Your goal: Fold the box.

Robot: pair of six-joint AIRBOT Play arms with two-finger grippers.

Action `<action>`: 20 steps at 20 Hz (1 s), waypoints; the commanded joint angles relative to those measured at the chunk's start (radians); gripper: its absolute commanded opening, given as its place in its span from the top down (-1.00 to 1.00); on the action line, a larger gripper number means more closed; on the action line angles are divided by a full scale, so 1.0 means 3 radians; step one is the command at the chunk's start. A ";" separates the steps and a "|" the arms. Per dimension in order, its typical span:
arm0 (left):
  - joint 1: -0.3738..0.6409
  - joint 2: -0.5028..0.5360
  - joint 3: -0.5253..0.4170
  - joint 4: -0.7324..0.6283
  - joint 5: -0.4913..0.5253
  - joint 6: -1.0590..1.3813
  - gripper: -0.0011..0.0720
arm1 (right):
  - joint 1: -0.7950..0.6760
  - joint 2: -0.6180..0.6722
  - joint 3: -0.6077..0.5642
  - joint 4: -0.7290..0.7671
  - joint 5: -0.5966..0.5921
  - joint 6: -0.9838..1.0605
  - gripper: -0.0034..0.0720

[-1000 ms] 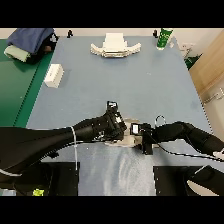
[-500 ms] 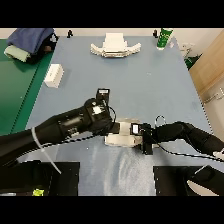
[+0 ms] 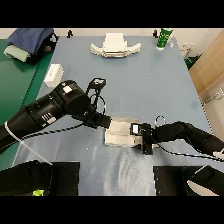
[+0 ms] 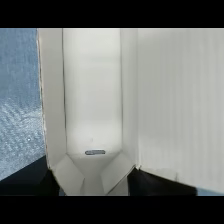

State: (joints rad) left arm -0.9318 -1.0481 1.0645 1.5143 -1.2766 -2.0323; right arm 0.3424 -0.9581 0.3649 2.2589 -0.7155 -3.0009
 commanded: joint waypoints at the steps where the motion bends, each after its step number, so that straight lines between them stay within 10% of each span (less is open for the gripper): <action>1: 0.0484 0.0009 -0.0036 -0.0341 0.0067 0.1441 0.93 | 0.0001 -0.0003 -0.0001 0.0000 0.0000 0.0000 -0.44; 6: 0.1600 0.0031 -0.0615 -0.1849 0.0099 0.4709 0.92 | 0.0000 -0.0001 -0.0001 -0.0001 0.0000 0.0000 -0.43; 8: 0.1768 0.0031 -0.0942 -0.2017 0.0553 0.5577 -0.70 | 0.0000 -0.0003 -0.0001 -0.0001 0.0001 0.0001 -0.43; 9: 0.1818 0.0031 -0.1133 -0.2129 0.0918 0.5754 -0.88 | 0.0001 -0.0001 -0.0001 0.0000 0.0000 0.0000 -0.44; 20: 0.1465 0.0013 -0.2162 -0.3179 0.1675 0.7824 -0.88 | 0.0000 -0.0001 -0.0001 -0.0010 0.0000 0.0000 -0.44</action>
State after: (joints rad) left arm -0.4522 -1.0409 0.4625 0.6327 -0.8387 0.1806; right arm 0.3424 -0.9581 0.3649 2.2570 -0.7158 -3.0005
